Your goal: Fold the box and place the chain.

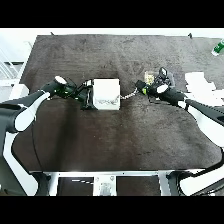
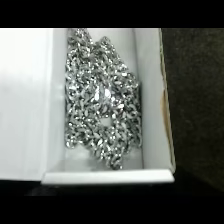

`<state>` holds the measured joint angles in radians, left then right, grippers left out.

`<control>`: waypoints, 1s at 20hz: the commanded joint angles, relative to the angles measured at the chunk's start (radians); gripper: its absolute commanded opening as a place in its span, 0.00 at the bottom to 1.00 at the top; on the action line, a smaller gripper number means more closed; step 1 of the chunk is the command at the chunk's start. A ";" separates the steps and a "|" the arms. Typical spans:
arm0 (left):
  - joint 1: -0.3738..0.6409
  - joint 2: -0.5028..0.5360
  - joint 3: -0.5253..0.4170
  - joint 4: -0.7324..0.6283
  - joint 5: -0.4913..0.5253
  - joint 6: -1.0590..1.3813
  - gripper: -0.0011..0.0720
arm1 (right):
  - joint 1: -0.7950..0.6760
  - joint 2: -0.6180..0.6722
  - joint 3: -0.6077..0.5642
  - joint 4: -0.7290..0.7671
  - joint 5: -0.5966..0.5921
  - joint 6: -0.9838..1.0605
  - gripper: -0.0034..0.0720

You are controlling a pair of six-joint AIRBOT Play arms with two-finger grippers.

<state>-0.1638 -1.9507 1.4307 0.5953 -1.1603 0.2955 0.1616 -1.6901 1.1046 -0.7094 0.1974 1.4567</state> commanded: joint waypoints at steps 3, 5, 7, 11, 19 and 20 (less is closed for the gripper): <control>0.000 0.001 0.001 0.000 0.000 0.000 0.68 | 0.079 0.246 -0.094 -0.069 -0.012 -0.002 0.06; 0.000 0.001 0.001 0.000 0.000 0.000 0.68 | 0.114 0.352 -0.138 -0.069 -0.006 -0.002 0.06; 0.000 0.001 0.001 0.000 0.000 0.000 0.68 | 0.162 0.439 -0.150 -0.072 0.013 -0.045 0.06; 0.000 0.001 0.001 0.000 0.000 0.000 0.68 | 0.250 0.555 -0.149 -0.077 0.013 -0.070 0.06; 0.000 0.001 0.001 0.000 0.000 0.000 0.68 | 0.436 0.572 -0.128 -0.076 -0.064 -0.069 0.06; 0.000 0.001 0.001 0.000 0.000 0.000 0.68 | 0.446 0.570 -0.107 -0.077 -0.070 -0.071 0.06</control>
